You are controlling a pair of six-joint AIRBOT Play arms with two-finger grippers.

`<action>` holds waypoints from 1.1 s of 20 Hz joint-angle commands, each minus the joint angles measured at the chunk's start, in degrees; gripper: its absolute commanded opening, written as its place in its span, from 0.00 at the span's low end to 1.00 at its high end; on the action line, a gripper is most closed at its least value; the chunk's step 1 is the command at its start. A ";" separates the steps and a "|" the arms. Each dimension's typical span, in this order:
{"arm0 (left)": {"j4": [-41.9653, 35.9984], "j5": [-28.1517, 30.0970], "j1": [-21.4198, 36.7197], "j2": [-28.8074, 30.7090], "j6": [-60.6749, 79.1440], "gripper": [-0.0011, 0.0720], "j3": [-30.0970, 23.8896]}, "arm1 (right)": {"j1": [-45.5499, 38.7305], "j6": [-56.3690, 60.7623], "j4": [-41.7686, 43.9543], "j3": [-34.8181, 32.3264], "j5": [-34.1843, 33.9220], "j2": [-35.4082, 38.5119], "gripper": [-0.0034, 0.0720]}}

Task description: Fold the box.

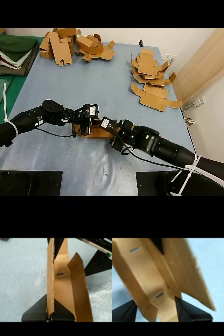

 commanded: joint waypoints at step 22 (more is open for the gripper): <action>0.02 0.02 -0.04 -0.02 0.00 0.04 0.07 | -15.34 -50.47 36.13 0.04 0.98 3.41 0.98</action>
